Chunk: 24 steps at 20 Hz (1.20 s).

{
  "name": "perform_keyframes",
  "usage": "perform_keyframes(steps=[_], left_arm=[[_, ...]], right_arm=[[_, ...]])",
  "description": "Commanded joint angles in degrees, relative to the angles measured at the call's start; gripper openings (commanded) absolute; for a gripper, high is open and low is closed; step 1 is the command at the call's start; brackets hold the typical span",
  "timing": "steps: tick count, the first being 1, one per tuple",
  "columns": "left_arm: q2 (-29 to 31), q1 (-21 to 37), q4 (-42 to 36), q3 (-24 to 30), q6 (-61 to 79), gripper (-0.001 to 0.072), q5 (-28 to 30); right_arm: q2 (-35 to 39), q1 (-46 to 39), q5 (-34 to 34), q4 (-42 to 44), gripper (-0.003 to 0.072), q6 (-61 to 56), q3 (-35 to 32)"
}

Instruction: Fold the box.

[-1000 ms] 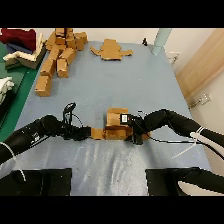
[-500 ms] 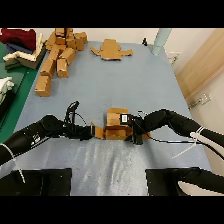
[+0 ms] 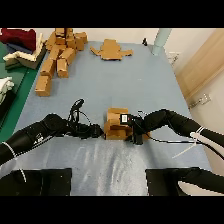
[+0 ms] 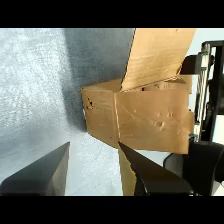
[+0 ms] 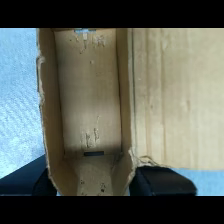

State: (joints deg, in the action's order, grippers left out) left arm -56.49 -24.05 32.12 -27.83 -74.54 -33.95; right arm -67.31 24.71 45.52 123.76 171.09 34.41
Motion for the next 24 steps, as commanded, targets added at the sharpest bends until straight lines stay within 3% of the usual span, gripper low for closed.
perform_keyframes(steps=[1, 10, 19, 24], left_arm=[[-0.3, 0.0, 0.0, -0.5, 0.2, 0.0457, 0.2], [-0.9, 1.4, -0.7, -3.5, 0.3, 0.0488, -3.6], [-4.7, 0.1, -3.7, -3.7, 0.4, 0.0487, -1.9], [-5.5, -1.6, 0.6, -6.6, -0.6, 0.0487, -2.5]], right_arm=[[0.0, 0.0, 0.0, 0.0, 0.0540, 0.0, 0.0], [0.0, 0.0, 0.0, 0.0, 0.0540, 0.0, 0.0], [0.0, 0.0, 0.0, -0.1, 0.0540, 0.0, 0.0], [0.0, 0.0, 0.0, -0.1, 0.0540, 0.0, 0.0]])
